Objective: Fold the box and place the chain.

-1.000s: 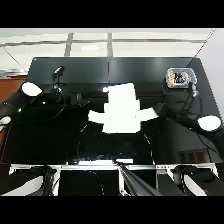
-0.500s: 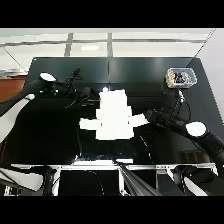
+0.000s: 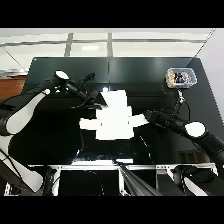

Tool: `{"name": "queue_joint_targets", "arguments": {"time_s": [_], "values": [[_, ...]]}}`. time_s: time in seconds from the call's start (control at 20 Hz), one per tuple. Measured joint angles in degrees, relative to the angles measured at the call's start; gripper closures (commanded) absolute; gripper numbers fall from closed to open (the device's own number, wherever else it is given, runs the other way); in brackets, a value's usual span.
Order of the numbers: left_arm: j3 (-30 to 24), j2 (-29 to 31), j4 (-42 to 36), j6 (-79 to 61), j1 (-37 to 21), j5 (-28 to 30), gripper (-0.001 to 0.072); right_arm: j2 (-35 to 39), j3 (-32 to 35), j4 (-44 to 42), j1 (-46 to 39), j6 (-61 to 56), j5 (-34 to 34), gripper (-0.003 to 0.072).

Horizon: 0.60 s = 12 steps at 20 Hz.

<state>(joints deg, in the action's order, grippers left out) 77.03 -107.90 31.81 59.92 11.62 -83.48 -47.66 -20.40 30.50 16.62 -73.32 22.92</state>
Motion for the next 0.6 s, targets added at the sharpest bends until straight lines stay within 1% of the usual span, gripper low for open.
{"name": "queue_joint_targets", "arguments": {"time_s": [0.15, 0.25, 0.4, 0.6], "values": [[2.9, -1.4, 4.9, 0.4, 0.2, -3.0, 0.0009, 0.0, 0.0, 0.0, 0.0, 0.0, 0.3, 0.0673], [4.5, -1.9, 7.7, 1.1, 0.0, -3.3, 0.0009, 0.0, 0.0, 0.0, 0.0, 0.0, 0.5, 0.0673], [5.9, -2.3, 9.6, 1.6, -0.3, -2.7, 0.0009, 0.0, 0.0, 0.0, 0.0, 0.0, 0.9, 0.0673], [6.6, -3.0, 10.1, 1.4, -0.3, -2.3, 0.0009, 0.0, 0.0, 0.1, 0.0, 0.0, 1.0, 0.0674]]}}
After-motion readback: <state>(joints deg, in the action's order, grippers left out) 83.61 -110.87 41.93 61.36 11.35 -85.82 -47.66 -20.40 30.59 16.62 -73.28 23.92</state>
